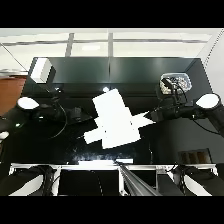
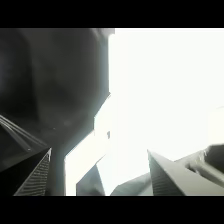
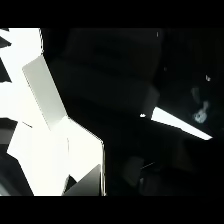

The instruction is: Fold the box and place the chain.

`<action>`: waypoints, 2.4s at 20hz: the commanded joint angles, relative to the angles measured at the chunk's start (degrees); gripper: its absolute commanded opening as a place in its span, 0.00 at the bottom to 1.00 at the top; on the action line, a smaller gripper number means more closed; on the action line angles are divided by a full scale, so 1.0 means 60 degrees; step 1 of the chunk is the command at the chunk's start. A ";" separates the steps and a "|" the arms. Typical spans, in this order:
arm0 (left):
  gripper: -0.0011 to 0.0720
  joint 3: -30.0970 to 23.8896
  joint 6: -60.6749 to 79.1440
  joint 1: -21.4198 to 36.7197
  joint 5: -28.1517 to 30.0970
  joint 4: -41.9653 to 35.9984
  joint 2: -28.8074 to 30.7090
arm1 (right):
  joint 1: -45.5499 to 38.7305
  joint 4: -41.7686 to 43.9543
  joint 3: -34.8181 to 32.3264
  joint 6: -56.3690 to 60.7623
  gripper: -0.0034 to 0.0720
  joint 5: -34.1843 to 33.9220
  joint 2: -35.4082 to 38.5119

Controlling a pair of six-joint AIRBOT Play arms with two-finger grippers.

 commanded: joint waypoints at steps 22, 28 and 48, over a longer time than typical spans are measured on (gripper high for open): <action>0.31 0.1060 0.8466 -0.0841 -0.2495 -0.2543 -0.3905 | 0.0295 -0.0044 -0.0149 0.0182 0.08 -0.0106 0.0361; 0.23 0.1060 0.8466 -0.0831 -0.2273 -0.3100 -0.3905 | 0.0295 -0.0047 -0.0153 0.0182 0.08 -0.0084 0.0361; 0.05 0.1067 0.8502 -0.0849 -0.2062 -0.3209 -0.3727 | 0.0204 -0.0772 0.0011 0.0576 0.92 0.0109 0.0477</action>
